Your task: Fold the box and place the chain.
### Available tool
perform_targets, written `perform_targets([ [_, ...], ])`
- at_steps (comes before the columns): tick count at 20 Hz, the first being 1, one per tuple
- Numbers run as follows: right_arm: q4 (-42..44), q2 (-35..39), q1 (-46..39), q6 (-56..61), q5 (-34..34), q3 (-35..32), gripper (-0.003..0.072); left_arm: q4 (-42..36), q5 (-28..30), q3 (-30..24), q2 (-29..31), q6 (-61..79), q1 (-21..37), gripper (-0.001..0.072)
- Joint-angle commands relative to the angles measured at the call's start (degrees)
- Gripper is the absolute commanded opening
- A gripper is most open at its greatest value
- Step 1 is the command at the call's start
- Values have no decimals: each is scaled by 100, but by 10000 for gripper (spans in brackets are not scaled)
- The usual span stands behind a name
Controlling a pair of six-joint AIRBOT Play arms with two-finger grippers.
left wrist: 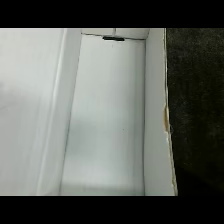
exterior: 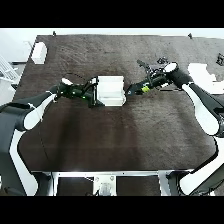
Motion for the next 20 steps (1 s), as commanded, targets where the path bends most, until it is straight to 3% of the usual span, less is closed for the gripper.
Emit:
perform_targets([
  [1, 11, 0, 63, 31, 37, 37, 406, 0, 2, 0, 2, 2, 4, 407],
  [14, -24, 0, 363, 50, -181, 37, 434, -2, 0, 0, 2, 0, 4, 407],
  [20, -774, 0, 588, 588, -527, 105, 433, 0, 0, 0, 2, 0, 4, 407],
])
